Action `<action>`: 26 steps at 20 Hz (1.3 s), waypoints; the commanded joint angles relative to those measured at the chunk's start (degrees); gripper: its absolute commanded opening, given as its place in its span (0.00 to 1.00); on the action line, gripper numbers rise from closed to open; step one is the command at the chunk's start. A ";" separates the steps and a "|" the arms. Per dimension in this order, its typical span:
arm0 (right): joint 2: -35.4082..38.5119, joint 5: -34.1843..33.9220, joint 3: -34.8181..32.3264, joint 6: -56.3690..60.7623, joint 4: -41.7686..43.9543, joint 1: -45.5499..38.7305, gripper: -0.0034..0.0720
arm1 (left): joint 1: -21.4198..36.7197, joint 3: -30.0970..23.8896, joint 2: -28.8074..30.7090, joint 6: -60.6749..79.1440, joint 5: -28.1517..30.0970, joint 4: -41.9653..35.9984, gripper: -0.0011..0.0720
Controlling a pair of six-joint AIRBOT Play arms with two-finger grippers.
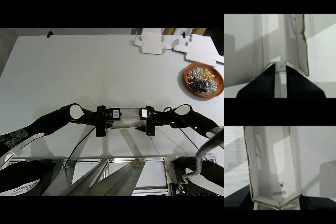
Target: Fold the box and place the chain.
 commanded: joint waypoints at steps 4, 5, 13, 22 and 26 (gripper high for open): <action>0.02 0.04 0.00 0.00 0.00 0.02 0.41 | -0.83 0.02 -0.07 -0.07 1.66 -1.75 0.62; 0.02 0.04 0.00 0.00 0.00 0.02 0.41 | -0.83 0.02 -0.07 -0.09 1.68 -1.75 0.74; 0.00 0.04 0.02 0.00 0.00 0.02 0.41 | 1.16 0.02 3.78 -9.99 -3.41 2.58 0.10; 0.02 0.04 0.00 0.00 0.00 0.02 0.41 | 12.83 -0.31 16.85 -74.20 -14.21 25.70 0.02; 0.00 0.04 0.00 0.00 0.00 0.04 0.41 | 13.44 -4.52 12.11 -82.49 -13.11 21.40 0.02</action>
